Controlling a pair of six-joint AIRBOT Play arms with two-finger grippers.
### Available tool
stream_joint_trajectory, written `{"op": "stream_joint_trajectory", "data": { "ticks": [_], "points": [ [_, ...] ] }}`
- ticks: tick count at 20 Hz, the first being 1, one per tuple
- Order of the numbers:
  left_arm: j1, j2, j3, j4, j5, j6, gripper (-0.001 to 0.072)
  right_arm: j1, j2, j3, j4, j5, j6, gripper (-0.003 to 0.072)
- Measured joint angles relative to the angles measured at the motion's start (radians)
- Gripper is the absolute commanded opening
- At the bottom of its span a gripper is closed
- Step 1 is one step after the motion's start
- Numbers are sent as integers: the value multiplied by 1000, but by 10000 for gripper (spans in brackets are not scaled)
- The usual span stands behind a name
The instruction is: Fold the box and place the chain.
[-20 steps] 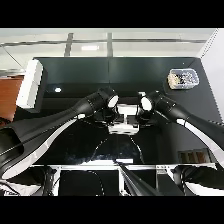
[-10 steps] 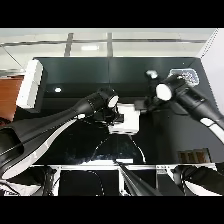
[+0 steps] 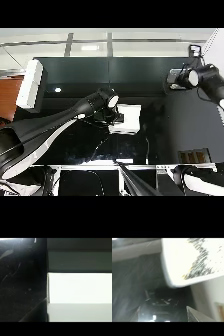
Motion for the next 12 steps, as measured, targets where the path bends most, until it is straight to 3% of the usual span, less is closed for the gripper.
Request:
{"op": "stream_joint_trajectory", "data": {
  "ticks": [2,8,12],
  "points": [
    [0,0,0,0,0,0,25,-83,-116,119,48,26,-2,659],
    [0,0,0,-4,-5,2,25,-233,-476,586,102,263,-21,658],
    [0,0,0,-7,-23,2,24,-277,-615,741,111,344,-24,658]
  ]
}}
